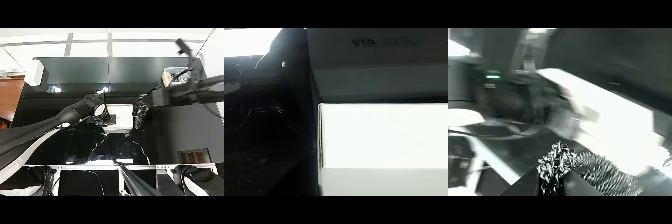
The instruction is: Fold the box and place the chain.
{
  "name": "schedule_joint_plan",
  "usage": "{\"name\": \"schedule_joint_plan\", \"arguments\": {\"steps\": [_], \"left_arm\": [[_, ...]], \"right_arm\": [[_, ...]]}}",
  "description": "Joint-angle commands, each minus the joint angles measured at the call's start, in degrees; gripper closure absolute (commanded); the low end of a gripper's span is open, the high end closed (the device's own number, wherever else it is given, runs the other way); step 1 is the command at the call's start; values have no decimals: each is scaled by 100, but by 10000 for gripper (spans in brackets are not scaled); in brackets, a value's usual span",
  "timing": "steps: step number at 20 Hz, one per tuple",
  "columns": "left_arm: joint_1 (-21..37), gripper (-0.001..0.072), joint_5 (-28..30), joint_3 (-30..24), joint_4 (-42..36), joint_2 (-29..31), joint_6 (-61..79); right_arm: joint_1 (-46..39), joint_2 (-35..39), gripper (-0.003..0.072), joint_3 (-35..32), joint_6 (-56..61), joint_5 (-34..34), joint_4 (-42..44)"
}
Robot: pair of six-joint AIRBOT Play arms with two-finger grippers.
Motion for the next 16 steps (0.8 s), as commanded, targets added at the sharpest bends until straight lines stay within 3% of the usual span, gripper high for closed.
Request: {"name": "schedule_joint_plan", "arguments": {"steps": [1, 6, 16], "left_arm": [[-2, 684, 7, -2, 2, -2, 2], [0, 684, 7, -2, 2, -2, 2], [0, 684, 7, -2, 2, -2, 2]], "right_arm": [[660, -131, 672, -308, -11, -1078, 466], [839, -636, 671, -437, 11, -1176, -90], [1115, -1285, 667, -811, 87, -1526, -337]]}}
